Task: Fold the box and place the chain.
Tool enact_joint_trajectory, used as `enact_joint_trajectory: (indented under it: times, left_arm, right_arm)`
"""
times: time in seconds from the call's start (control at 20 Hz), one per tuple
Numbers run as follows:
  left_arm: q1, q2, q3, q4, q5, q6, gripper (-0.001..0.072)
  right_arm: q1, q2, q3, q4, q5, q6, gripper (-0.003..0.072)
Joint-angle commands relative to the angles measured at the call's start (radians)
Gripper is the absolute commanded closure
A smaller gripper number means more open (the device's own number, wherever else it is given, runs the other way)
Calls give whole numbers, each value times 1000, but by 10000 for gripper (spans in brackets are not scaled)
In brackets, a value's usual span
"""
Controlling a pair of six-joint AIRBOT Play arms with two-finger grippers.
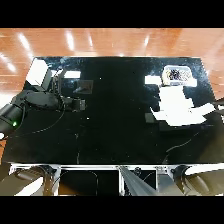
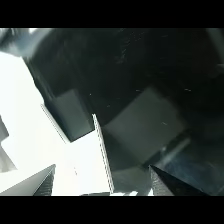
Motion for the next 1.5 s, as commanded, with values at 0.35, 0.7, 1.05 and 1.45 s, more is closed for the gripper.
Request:
enact_joint_trajectory:
  times: [0.35, 0.7, 1.05, 1.45]
  left_arm:
    - [1, 0, 0, -5, 23, 0, 691]
    - [1, 0, 0, -6, 20, 0, 691]
    - [1, 0, 0, -6, 22, 0, 691]
    - [32, 0, 0, 0, 21, 10, 691]
  right_arm:
    - [172, -89, 43, -139, 83, -20, -16]
    - [188, -83, 35, -71, 175, -63, 649]
    - [357, 56, -134, 45, 174, -65, 649]
    - [662, 514, -560, 239, -303, -60, 649]
